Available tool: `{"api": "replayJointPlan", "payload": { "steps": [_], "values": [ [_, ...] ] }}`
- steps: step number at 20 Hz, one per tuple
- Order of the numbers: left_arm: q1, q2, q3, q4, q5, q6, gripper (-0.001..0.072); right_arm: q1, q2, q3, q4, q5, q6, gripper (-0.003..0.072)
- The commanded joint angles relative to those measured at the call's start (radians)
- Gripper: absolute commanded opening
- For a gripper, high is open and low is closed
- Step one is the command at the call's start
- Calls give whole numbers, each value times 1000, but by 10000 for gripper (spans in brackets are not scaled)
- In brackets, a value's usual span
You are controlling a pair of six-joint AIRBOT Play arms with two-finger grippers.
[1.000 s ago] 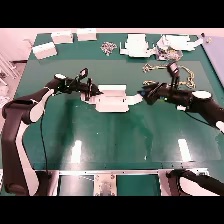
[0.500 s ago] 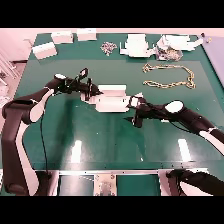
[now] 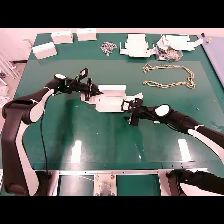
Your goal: Fold the box and place the chain.
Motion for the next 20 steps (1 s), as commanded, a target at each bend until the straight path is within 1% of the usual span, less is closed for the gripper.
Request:
{"api": "replayJointPlan", "payload": {
  "steps": [1,9,15,19,20],
  "values": [
    [0,1,1,0,0,0,19,3,-11,0,94,-104,-1,607],
    [0,1,1,0,-1,0,19,2,-13,5,114,-123,-2,607],
    [0,1,1,0,-2,-1,19,2,-13,67,133,-120,-1,612],
    [0,1,1,1,-2,-18,19,-27,-13,91,135,-58,-6,612],
    [0,1,1,1,-2,-18,19,-49,-14,98,135,-21,-6,612]
  ]
}}
